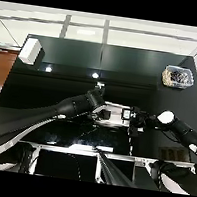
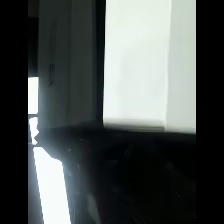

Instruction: Fold the box and place the chain.

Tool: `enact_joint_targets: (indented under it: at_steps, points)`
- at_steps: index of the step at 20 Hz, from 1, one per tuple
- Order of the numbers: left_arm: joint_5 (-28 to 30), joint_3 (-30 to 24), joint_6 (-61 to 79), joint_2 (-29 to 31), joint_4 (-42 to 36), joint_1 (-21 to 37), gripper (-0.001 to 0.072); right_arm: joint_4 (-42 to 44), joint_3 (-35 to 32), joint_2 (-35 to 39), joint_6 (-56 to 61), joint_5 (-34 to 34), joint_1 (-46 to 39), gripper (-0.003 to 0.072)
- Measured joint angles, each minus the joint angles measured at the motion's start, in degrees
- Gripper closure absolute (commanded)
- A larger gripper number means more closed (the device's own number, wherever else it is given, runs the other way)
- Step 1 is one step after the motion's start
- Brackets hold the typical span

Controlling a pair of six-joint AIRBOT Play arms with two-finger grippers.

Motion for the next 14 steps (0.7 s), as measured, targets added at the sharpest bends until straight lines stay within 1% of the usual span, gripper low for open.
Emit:
enact_joint_targets:
  at_steps: [3,4,5,9,12,14]
  points:
    - [-0.5,0.5,0.0,-0.4,0.0,0.0,0.0682,0.0,0.0,0.0,0.0,0.0,0.0,0.0214]
    - [-0.7,0.6,-0.1,-0.4,0.0,0.0,0.0683,0.0,0.0,0.0,0.0,0.1,0.0,0.0142]
    - [-0.8,0.7,-0.1,-0.5,0.0,0.0,0.0682,0.0,0.0,0.0,0.0,0.1,0.0,-0.0024]
    - [-1.4,0.7,0.0,-0.5,0.3,0.2,0.0682,-1.4,0.3,1.1,4.0,-0.3,0.0,-0.0023]
    - [-1.2,0.7,0.0,-0.5,0.2,0.8,0.0681,-6.0,0.5,4.3,7.6,-0.5,0.0,-0.0017]
    - [-1.2,0.7,0.0,-0.5,0.2,1.2,0.0681,-7.6,0.7,7.0,9.4,1.0,-0.1,-0.0017]
